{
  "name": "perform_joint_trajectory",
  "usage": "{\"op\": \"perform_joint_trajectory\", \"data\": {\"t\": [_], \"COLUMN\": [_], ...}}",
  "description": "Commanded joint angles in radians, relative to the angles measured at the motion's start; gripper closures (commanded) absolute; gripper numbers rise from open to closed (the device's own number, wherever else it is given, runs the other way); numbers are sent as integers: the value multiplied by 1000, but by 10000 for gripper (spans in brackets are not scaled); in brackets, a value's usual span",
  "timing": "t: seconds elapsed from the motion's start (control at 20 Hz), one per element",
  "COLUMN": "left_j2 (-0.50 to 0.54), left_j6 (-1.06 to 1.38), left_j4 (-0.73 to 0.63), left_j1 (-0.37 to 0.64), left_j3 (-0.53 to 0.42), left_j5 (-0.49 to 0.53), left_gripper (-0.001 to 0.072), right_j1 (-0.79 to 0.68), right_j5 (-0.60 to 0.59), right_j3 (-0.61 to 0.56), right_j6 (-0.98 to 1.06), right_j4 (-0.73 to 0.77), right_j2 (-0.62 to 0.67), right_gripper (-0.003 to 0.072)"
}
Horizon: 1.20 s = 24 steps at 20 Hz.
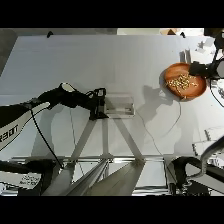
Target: Fold the box and place the chain.
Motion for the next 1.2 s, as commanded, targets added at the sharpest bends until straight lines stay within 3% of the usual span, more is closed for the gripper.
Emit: {"op": "perform_joint_trajectory", "data": {"t": [0.0, 0.25, 0.6, 0.8, 0.9, 1.05, 1.15], "left_j2": [0, 0, 0, 0, 0, 0, 0], "left_j6": [0, 0, 0, 0, 0, 0, 0], "left_j4": [0, 0, 0, 0, 0, 0, 0], "left_j1": [0, 0, 0, 0, 0, 0, 0], "left_j3": [0, 0, 0, 0, 0, 0, 0], "left_j5": [0, 0, 0, 0, 0, 0, 0], "left_gripper": [529, 529, 529, 529, 529, 529, 529], "right_j1": [-76, -92, -87, -87, -87, -79, -64], "right_j5": [4, -23, -34, -15, 3, 24, 32], "right_j3": [118, 171, 171, 171, 171, 171, 171], "right_j6": [-104, -103, -61, -61, -62, -69, -77], "right_j4": [171, 192, 188, 188, 187, 180, 176], "right_j2": [-183, -377, -487, -496, -496, -491, -481], "right_gripper": [15, 16, 50, 197, 339, 638, 658]}}
